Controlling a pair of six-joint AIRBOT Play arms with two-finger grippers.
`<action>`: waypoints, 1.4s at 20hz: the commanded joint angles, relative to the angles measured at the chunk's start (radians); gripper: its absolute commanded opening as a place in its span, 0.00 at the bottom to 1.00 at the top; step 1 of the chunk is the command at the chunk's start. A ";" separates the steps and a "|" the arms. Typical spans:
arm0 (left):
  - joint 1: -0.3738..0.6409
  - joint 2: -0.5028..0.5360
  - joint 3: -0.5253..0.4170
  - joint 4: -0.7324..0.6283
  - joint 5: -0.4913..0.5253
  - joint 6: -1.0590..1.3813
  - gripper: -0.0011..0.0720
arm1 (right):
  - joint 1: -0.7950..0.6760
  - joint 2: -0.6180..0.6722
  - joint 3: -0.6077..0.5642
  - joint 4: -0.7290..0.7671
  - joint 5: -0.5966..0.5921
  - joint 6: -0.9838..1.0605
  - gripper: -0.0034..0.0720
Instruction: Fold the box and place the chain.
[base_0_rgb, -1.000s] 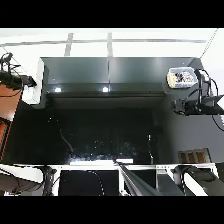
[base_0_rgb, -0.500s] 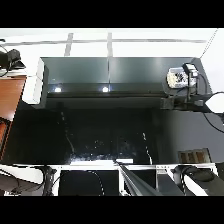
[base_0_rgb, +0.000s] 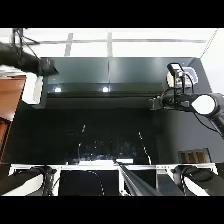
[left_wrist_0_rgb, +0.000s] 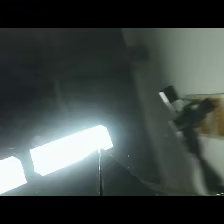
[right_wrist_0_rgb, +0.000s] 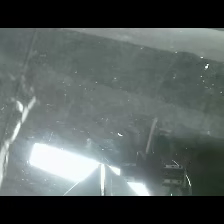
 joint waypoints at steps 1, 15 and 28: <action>-0.156 0.257 -0.411 0.204 0.356 0.010 0.05 | 0.004 -0.016 -0.034 -0.047 -0.064 0.000 0.07; -0.150 0.330 -0.708 0.180 0.460 -0.076 0.05 | -0.003 -0.032 -0.095 -0.199 -0.070 0.002 0.07; -0.150 0.330 -0.708 0.180 0.460 -0.077 0.05 | -0.003 -0.032 -0.095 -0.199 -0.070 0.002 0.07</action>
